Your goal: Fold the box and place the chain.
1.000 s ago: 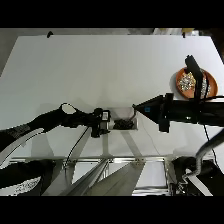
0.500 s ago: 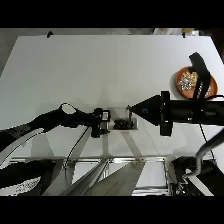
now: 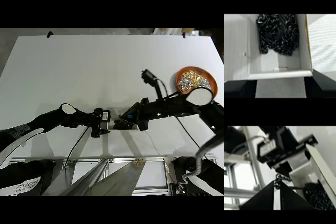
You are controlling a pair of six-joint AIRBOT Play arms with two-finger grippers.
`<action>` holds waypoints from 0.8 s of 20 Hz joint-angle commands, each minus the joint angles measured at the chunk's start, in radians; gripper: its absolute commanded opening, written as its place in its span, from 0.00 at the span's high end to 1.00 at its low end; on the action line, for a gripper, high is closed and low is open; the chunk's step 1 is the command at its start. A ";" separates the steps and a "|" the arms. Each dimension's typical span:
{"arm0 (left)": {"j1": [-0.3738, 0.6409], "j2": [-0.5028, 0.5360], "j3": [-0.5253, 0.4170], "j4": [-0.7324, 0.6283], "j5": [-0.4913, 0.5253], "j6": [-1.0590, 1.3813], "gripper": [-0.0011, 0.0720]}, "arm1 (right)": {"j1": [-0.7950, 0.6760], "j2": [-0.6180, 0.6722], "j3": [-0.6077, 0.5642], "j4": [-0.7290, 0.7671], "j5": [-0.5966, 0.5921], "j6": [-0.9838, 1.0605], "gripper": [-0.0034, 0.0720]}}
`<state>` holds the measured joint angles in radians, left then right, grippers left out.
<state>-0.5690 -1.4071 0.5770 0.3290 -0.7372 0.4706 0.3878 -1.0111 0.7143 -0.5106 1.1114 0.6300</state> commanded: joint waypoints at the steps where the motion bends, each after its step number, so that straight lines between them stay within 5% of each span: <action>1: 0.000 0.000 0.000 0.000 0.000 0.000 0.54 | 0.032 -0.089 -0.001 -0.118 -0.028 0.043 0.93; 2: 0.000 0.000 0.000 0.000 0.000 0.000 0.54 | 0.032 -0.089 -0.001 -0.151 -0.056 0.074 0.92; 5: 0.000 0.000 0.000 0.000 0.000 0.000 0.54 | 0.032 -0.089 0.000 -0.215 -0.072 0.133 0.65; 7: 0.000 0.000 0.000 0.000 0.000 0.000 0.54 | 0.032 -0.089 0.037 -0.224 -0.005 0.132 0.58; 9: 0.000 0.000 0.000 0.000 0.000 0.000 0.54 | 0.032 -0.089 0.137 -0.237 0.077 0.132 0.61; 12: 0.000 0.000 0.000 0.000 0.000 0.000 0.54 | 0.024 -0.097 0.296 -0.292 0.056 0.129 0.93; 16: 0.000 0.000 0.000 0.000 0.000 0.000 0.54 | -0.028 -0.205 0.340 -0.350 -0.022 0.128 0.93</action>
<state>-0.5690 -1.4071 0.5770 0.3290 -0.7372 0.4706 0.3859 -1.1549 1.0073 -0.8017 1.1240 0.7563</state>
